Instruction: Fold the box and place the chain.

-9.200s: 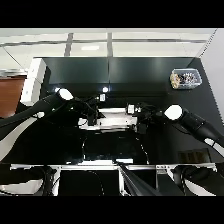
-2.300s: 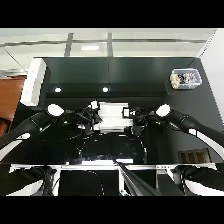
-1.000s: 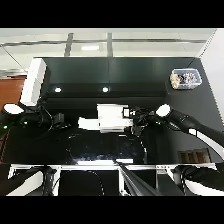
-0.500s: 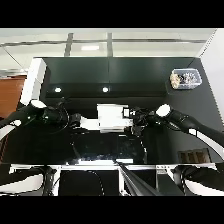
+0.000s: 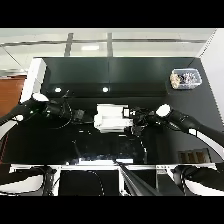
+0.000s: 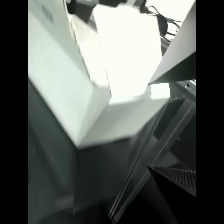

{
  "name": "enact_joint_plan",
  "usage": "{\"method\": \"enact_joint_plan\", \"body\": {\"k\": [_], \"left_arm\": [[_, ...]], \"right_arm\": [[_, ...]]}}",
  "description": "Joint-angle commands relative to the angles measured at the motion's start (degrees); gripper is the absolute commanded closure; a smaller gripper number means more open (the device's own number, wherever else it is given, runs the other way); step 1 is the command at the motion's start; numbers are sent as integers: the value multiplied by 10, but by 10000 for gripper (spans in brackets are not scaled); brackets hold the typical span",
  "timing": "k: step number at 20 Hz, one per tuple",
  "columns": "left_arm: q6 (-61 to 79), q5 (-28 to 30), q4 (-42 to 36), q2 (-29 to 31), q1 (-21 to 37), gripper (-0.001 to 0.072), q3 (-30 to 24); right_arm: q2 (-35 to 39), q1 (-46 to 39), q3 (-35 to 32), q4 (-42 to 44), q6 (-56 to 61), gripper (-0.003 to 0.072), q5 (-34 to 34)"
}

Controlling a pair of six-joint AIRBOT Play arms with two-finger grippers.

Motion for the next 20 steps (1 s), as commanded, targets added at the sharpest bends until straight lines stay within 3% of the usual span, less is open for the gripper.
{"method": "enact_joint_plan", "body": {"k": [1,6,7,8,11,14,16,20], "left_arm": [[-37,6,16,0,-41,131,31],[-179,19,77,0,-96,170,86],[-209,24,97,0,-108,172,94],[-248,28,132,0,-122,220,103],[-331,35,223,0,-156,227,129],[-356,43,233,0,-180,229,148],[-377,43,236,0,-187,308,152],[-397,43,244,0,-195,315,153]], "right_arm": [[0,0,0,0,0,622,0],[0,0,0,0,0,622,0],[0,0,0,0,0,622,0],[0,0,0,0,0,623,0],[0,0,0,0,0,622,0],[0,0,0,0,0,623,0],[0,0,0,0,0,623,0],[0,0,0,0,0,623,0]]}}
